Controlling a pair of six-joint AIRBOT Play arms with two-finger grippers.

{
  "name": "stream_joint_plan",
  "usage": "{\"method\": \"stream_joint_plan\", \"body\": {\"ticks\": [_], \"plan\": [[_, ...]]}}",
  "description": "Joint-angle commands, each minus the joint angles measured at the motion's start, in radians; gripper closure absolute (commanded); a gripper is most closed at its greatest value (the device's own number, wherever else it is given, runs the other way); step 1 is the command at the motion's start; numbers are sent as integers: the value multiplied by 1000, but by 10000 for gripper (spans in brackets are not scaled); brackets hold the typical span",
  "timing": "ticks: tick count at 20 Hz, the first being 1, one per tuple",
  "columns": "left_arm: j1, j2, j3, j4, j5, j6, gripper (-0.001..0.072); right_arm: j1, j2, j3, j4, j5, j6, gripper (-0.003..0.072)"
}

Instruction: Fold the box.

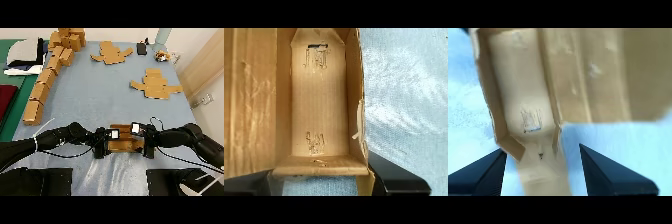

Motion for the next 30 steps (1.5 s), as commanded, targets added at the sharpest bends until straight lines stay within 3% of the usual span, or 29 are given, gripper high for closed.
{"method": "stream_joint_plan", "body": {"ticks": [1, 5, 8, 15, 21, 22, 24, 25, 26, 30], "plan": [[0, 0, 1, 0, 0, 0, 187, -2, 109, 1, 14, -72, 237, -27], [0, 0, 1, 0, 0, 0, 187, 10, 175, 0, 248, -122, 649, -27], [0, 0, 1, 0, 0, 0, 187, 23, 180, 0, 251, -121, 900, -27], [0, 0, 1, 0, 1, 0, 187, 23, 170, 0, 283, -21, 1106, -15], [0, 0, 1, 0, 0, 0, 187, 23, 170, 0, 289, -5, 1118, -15], [0, 0, 1, 0, 0, 0, 187, 23, 167, 0, 288, 23, 1149, 18], [0, 0, 1, 0, 0, 0, 187, 23, 151, 1, 294, 84, 1162, 456], [0, 0, 1, 0, 0, 0, 188, 23, 136, 5, 297, 102, 1155, 604], [0, 0, 1, 0, 0, 0, 187, 23, 109, 19, 297, 99, 1134, 671], [0, 0, 1, 0, 0, 0, 187, 23, -86, 127, 295, 93, 1005, 682]]}}
